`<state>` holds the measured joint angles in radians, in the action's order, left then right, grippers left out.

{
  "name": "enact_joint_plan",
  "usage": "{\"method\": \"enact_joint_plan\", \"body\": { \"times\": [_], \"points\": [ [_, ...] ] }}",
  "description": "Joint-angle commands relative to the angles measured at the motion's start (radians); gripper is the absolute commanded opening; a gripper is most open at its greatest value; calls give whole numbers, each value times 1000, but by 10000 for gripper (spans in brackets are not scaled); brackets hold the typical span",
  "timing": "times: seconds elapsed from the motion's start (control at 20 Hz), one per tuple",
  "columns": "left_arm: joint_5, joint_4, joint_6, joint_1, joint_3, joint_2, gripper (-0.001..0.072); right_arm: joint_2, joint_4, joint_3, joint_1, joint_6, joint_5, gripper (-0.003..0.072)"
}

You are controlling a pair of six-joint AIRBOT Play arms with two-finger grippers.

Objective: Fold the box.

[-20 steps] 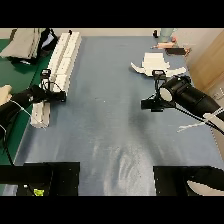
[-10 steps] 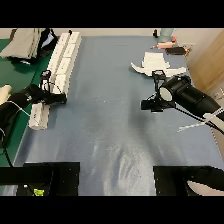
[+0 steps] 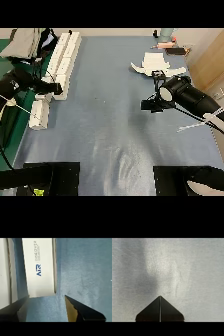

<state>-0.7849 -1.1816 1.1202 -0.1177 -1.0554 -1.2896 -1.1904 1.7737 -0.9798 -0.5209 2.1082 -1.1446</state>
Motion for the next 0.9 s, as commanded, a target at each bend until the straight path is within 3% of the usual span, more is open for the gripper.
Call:
{"method": "enact_joint_plan", "body": {
  "times": [0.0, 0.05, 0.15, 0.35, 0.6, 0.85],
  "points": [
    [-177, -2, 8, -2, -96, 28, 689, 0, -1, -1, 0, 0, 0, 3],
    [-215, -1, 30, -2, -122, 35, 530, 0, -1, -1, 0, 0, 1, 3],
    [-285, 0, 33, 0, -167, 51, 9, 0, -1, -2, 0, 0, 2, 3],
    [-306, 89, 23, 28, -192, 69, 13, -7, -2, -55, 0, -32, 4, 2],
    [-226, 58, 13, 297, -191, 69, 13, -146, -76, -293, 11, -103, -12, 2],
    [-103, 33, 34, 522, -144, 69, 12, -338, -176, -525, 16, -159, -119, 3]
  ]
}}
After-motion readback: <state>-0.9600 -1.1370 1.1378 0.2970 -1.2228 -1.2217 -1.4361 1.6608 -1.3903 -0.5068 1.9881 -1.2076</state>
